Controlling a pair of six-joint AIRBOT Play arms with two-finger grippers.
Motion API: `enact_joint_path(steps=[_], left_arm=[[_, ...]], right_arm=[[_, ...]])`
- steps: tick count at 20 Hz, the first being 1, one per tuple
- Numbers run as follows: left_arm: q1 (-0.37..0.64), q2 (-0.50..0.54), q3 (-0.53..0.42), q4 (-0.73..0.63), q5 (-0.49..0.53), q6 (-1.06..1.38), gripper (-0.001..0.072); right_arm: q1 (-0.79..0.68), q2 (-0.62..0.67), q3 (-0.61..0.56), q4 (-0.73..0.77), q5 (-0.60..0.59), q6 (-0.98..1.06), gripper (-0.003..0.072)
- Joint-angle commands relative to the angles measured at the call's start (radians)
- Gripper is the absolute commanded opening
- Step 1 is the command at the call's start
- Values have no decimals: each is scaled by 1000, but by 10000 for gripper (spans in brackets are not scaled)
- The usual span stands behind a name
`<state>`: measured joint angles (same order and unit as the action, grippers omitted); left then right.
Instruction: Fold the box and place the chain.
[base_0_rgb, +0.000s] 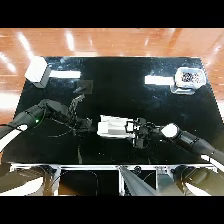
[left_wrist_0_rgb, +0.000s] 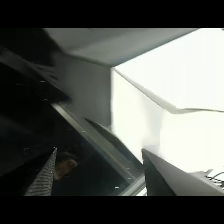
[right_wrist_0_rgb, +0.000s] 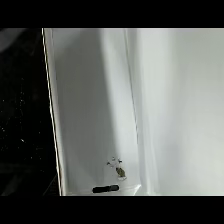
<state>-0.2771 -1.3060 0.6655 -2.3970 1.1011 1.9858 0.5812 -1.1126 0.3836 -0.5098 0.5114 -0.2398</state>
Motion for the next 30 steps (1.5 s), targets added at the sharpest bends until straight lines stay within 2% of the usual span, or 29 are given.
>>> enact_joint_path(steps=[1, 9, 18, 27, 30], left_arm=[[-8, 1, 16, -35, 29, 0, 631], [-92, 2, 48, -55, -11, -4, 631], [-35, 6, 78, 3, 52, -27, 629], [-37, 6, 84, 6, 69, -27, 629], [-56, 6, 84, 4, 46, -27, 629]], right_arm=[[0, 0, 0, 0, 0, 0, 495], [0, 0, 0, 0, 0, 0, 494], [0, 0, 0, 0, 0, 0, 494], [0, 0, 0, 0, 0, 0, 494], [0, 0, 0, 0, -1, 0, 495]])
